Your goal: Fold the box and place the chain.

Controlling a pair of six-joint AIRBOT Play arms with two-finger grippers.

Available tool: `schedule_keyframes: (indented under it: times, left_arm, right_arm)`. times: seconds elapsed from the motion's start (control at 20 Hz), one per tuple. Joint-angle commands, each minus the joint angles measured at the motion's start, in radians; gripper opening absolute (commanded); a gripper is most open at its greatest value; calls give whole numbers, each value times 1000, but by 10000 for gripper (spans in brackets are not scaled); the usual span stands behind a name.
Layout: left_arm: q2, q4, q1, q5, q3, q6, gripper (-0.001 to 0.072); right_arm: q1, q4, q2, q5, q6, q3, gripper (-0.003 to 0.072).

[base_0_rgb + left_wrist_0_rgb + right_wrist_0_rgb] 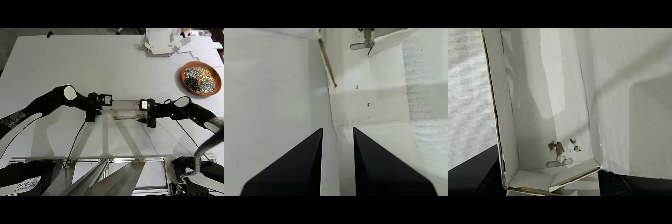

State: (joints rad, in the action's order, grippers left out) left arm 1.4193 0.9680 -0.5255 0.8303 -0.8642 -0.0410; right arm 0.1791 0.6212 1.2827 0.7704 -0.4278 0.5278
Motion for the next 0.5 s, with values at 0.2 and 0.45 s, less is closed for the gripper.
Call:
schedule_keyframes:
  times: [0.2, 0.45]
  left_arm:
    - [25, -66, -20, -88, 2, 222, 231]
    - [45, -87, -40, -94, 1, 248, 230]
  right_arm:
    - [0, 0, -1, 0, 0, 0, 403]
    - [0, 0, -1, 0, 0, 0, 403]
